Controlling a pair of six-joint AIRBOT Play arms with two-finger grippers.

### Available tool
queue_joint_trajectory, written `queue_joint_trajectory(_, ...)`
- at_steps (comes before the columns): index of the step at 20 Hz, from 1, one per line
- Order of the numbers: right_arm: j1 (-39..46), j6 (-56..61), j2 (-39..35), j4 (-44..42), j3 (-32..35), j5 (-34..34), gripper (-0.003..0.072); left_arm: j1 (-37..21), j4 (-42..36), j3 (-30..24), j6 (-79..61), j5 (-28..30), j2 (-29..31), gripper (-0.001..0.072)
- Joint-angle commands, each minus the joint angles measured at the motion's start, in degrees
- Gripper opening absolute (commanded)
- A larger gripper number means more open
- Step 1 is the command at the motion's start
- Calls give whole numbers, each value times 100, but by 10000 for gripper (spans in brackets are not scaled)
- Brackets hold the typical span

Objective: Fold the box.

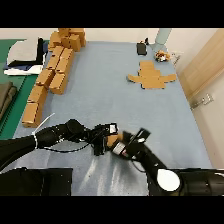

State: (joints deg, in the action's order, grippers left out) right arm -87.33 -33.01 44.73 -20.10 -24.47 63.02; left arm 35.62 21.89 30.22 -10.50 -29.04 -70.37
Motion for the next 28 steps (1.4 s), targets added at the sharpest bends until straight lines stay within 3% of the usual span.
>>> queue_joint_trajectory(1, 494, -48, -662, -590, -105, 1565, 3, 2, 0, 4, 0, 2, 2, 543)
queue_joint_trajectory(6, 2105, -46, -1377, -2057, -133, 1207, 4, 2, 2, 4, -31, 13, 2, 543)
queue_joint_trajectory(11, 3866, -817, -1056, -3685, -734, 1045, 5, 2, 0, 4, -212, 208, 0, 543)
queue_joint_trajectory(14, 5040, -1941, -372, -4699, -1379, 1049, 4, 9, -28, 9, -205, 203, 2, 542)
queue_joint_trajectory(18, 6596, -3436, 1119, -6363, -2457, 1045, 4, 7, -282, 9, 90, 234, 2, 543)
queue_joint_trajectory(21, 7313, -3899, 2256, -7589, -3036, 964, 4, 2, -282, 9, 125, 702, 22, 543)
queue_joint_trajectory(25, 7390, -3899, 2938, -7831, -3169, 820, 4, -114, -42, 22, 1976, 1097, 551, 543)
queue_joint_trajectory(28, 7390, -3899, 3058, -7823, -3169, 815, 4, -734, 894, 22, 3598, 1010, 1222, 543)
